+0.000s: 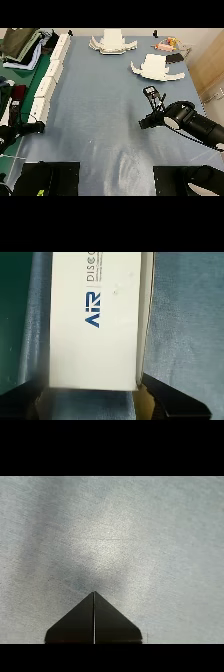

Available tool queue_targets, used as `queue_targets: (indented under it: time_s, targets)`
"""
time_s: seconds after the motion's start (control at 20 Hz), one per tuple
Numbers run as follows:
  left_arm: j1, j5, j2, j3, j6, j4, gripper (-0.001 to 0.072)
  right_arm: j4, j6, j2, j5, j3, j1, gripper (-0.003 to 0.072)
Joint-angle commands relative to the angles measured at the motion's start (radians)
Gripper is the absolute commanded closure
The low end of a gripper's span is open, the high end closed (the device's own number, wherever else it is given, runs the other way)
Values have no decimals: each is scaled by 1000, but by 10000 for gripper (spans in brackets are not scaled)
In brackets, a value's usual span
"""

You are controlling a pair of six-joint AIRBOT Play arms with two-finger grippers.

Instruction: Fold the box.

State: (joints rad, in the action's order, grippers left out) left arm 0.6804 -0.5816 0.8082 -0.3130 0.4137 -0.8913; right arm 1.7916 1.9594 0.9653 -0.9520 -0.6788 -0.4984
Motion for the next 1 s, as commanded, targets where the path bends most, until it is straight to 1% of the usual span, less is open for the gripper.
queue_targets:
  time_s: [0.0,0.05,0.1,0.25,0.3,0.35,0.4,0.5,0.55,0.65,0.7,0.75,0.85,0.95]
  targets:
    - [1,-158,-94,-23,234,-281,28,-1,0,0,0,0,-1,681]
    - [1,-229,-130,-37,301,-349,29,-1,0,0,0,0,-1,681]
    - [1,-307,-164,-55,332,-386,29,-1,0,1,1,0,-1,681]
    - [1,-576,-270,-110,348,-410,30,-3,0,1,0,0,-1,681]
    - [1,-646,-302,-124,354,-415,31,-9,0,1,0,0,-1,681]
    - [0,-708,-335,-142,395,-414,47,-18,0,1,0,0,-1,681]
    - [-3,-747,-363,-161,459,-410,152,-28,0,1,0,0,0,681]
    - [-36,-785,-417,-201,618,-335,661,-47,0,2,5,-2,0,681]
    - [-63,-789,-425,-217,650,-272,693,-55,0,3,16,-2,0,681]
    - [-144,-789,-397,-254,654,-152,694,-72,-8,27,14,-28,0,681]
    - [-198,-789,-355,-279,662,-113,694,-82,-21,51,6,-55,0,681]
    - [-254,-789,-302,-309,700,-101,694,-96,-37,85,-5,-94,0,681]
    - [-396,-791,-163,-393,793,-101,694,-123,-63,159,-27,-189,0,681]
    - [-566,-777,-6,-501,818,-103,694,-151,-75,238,-64,-301,0,681]
